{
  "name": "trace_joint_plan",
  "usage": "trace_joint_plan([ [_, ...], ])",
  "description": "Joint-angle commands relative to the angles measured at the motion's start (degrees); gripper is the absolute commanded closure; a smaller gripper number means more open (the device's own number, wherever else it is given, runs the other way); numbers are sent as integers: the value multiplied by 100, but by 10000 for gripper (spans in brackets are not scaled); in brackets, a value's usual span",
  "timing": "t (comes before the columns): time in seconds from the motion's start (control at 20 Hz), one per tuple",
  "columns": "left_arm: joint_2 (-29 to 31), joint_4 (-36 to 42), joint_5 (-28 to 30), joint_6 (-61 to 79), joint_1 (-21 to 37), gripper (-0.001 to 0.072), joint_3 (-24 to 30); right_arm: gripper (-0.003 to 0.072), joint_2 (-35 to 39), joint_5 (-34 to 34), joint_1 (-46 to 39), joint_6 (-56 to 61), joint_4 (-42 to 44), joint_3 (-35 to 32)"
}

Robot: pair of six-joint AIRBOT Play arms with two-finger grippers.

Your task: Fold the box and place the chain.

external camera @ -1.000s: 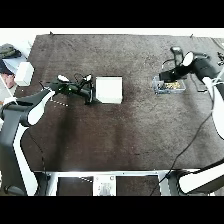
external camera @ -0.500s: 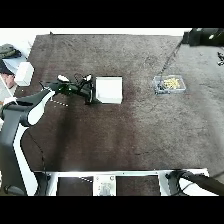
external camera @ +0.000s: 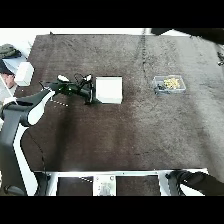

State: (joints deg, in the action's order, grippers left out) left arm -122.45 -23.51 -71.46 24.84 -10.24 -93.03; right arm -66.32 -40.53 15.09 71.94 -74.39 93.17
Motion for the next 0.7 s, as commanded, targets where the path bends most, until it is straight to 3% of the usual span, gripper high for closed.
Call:
trace_joint_plan([
  [0.0, 2, -2, 0, 2, 4, 306, 0, 701, -470, 219, 750, -42, 7, 2],
  [0.35, 2, -2, 0, 2, 4, 306, 0, 701, -1705, 22, 942, -2, -9, -50],
  [0.6, 2, -2, 0, 2, 7, 305, 0, 697, -2109, 133, 896, 181, -151, -664],
  [0.65, 2, -2, 0, 2, 4, 305, 0, 557, -2157, 133, 876, 302, -271, -765],
])
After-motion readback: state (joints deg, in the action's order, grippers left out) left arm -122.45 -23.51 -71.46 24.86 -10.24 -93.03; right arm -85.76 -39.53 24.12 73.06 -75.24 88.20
